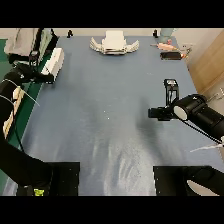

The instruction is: Fold the box.

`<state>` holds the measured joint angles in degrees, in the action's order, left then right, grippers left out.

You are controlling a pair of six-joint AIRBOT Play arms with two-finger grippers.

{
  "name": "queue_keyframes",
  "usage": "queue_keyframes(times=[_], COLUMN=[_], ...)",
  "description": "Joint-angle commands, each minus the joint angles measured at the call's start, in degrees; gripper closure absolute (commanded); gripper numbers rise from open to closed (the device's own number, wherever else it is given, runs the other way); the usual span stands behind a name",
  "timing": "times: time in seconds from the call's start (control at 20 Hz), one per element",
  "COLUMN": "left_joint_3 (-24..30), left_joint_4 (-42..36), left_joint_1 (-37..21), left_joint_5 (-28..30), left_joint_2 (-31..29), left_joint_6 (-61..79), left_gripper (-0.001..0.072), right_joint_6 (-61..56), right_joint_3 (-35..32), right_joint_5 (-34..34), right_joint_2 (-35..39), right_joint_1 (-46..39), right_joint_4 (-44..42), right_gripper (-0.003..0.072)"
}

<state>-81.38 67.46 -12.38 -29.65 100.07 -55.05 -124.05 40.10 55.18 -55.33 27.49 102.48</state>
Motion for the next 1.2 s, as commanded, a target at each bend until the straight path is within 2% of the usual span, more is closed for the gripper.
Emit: queue_keyframes(times=[0.0, 0.15, 0.45, 0.65, 0.85, 1.15], left_joint_3=[-7.93, -10.14, -10.21, -10.21, -10.21, -10.21], left_joint_4=[-0.85, -0.83, -0.85, -0.9, -2.14, -4.13], left_joint_1=[0.74, 0.55, 0.63, 0.63, 0.63, 0.63], left_joint_5=[-1.62, 1.25, 8.83, 9.01, 4.94, 3.3], left_joint_2=[6.8, 9.09, 9.64, 10.01, 10.01, 10.12], left_joint_6=[-1.07, -1.49, -1.36, -1.62, -1.62, -1.62], left_gripper=[0.0246, 0.0246, 0.0246, 0.0246, 0.0246, 0.0246], right_joint_6=[-0.02, -0.02, -0.02, -0.07, -0.07, -0.04], right_joint_3=[0.04, 0.04, 0.04, 0.04, 0.04, 0.04], right_joint_5=[-0.17, -0.17, -0.17, -0.17, -0.17, -0.22], right_joint_2=[-0.02, -0.02, -0.02, -0.02, -0.02, -0.02], right_joint_1=[-0.02, -0.02, -0.02, -0.02, -0.02, -0.02], right_joint_4=[-0.02, -0.02, -0.04, -0.2, -0.28, -0.26], right_gripper=[0.0682, 0.0682, 0.0682, 0.0682, 0.0682, 0.0682])
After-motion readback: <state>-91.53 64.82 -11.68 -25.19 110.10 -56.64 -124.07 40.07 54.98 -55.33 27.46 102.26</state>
